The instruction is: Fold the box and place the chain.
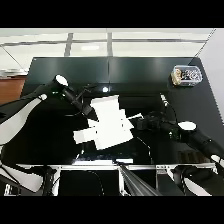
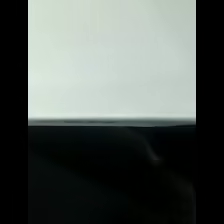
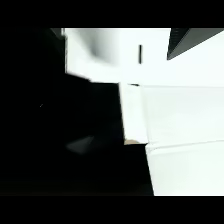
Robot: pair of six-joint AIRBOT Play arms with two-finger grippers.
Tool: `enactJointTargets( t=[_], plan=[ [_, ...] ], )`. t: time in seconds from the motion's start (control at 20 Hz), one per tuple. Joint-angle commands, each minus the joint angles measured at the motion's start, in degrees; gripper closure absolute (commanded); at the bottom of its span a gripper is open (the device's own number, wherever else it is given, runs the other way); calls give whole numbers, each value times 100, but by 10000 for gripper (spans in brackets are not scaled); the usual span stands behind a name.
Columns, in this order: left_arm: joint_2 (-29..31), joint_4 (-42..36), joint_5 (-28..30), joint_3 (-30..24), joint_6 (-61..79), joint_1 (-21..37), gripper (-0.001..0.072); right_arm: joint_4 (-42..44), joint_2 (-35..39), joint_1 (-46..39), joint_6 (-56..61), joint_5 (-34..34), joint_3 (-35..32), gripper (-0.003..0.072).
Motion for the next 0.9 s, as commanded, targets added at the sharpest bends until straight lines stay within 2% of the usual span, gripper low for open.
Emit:
enactJointTargets(
  t=[0.0, 0.15, 0.25, 0.4, 0.5, 0.65, 0.75, 0.85],
  plan=[
    [479, 181, 361, -264, -2, 68, 684, -1878, 153, -603, 7, 557, 398, 37],
    [1458, -680, 1217, -1294, 1268, 44, 684, -3517, 581, -1388, -2, 1659, 1145, 37],
    [1915, -861, 1775, -1746, 2194, -157, 683, -4172, 756, -1510, -271, 2006, 1423, 37],
    [1982, -651, 2020, -1797, 3528, -592, 683, -4341, 769, -1416, -750, 2251, 1440, 38],
    [1980, -525, 2710, -1799, 4280, -909, 683, -4610, 765, -1244, -743, 2297, 1434, 39],
    [1954, -289, 3869, -1799, 4354, -1261, 683, -5029, 761, -883, -745, 2306, 1386, 39],
    [1941, 164, 4164, -1799, 4363, -1355, 681, -5204, 752, -638, -745, 2297, 1351, 38],
    [1895, 476, 4203, -1799, 4360, -1364, 680, -5160, 719, -345, -745, 2186, 1250, 38]
  ],
)
